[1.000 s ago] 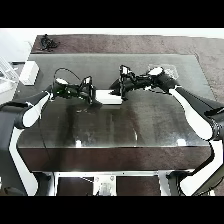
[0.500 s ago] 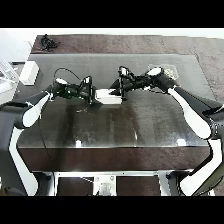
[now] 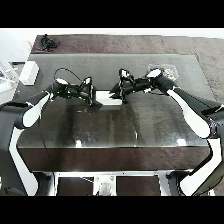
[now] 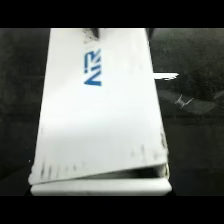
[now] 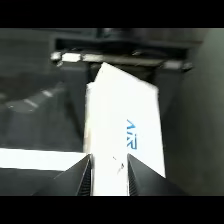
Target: Fold the box and place the chain.
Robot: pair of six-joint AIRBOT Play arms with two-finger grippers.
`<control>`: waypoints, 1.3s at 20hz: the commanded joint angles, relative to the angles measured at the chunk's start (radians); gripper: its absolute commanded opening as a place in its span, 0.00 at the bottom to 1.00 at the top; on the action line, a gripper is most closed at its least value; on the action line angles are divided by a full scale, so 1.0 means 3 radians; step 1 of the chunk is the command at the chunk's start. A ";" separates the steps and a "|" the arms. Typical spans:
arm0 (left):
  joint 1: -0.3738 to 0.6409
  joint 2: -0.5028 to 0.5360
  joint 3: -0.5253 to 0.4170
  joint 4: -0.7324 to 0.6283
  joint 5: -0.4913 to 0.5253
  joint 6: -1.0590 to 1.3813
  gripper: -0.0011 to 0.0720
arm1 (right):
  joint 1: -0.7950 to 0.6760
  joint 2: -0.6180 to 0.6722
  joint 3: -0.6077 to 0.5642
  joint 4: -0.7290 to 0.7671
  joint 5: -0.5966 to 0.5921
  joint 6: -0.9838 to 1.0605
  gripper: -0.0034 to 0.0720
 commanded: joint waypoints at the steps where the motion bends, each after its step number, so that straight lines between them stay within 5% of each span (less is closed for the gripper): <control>1: 0.0001 0.0000 -0.0001 -0.0019 0.0033 -0.0014 0.44 | 0.0003 -0.0042 -0.0135 -0.0018 0.0195 0.0050 0.39; 8: 0.0001 0.0001 -0.0001 -0.0019 0.0033 -0.0014 0.44 | -0.0114 -0.0023 0.0045 0.0427 0.0436 0.0155 0.33; 10: 0.0001 0.0000 -0.0001 -0.0020 0.0033 -0.0013 0.44 | -0.0170 -0.0018 0.0153 0.0584 0.0493 0.0296 0.21; 13: 0.0001 0.0000 -0.0001 -0.0019 0.0033 -0.0014 0.44 | -0.0188 -0.0039 0.0132 0.0537 0.0463 0.0416 0.21; 18: 0.0001 0.0000 -0.0001 -0.0019 0.0034 -0.0014 0.44 | -0.0116 -0.0223 0.0125 -0.0067 0.0308 0.0992 0.07; 23: 0.0001 0.0000 -0.0001 -0.0019 0.0033 -0.0013 0.44 | -0.0008 -0.0280 0.0126 -0.0689 0.0245 0.1361 0.06; 26: 0.0001 0.0000 -0.0001 -0.0019 0.0034 -0.0014 0.44 | -0.0006 -0.0275 0.0137 -0.0610 0.0247 0.1272 0.06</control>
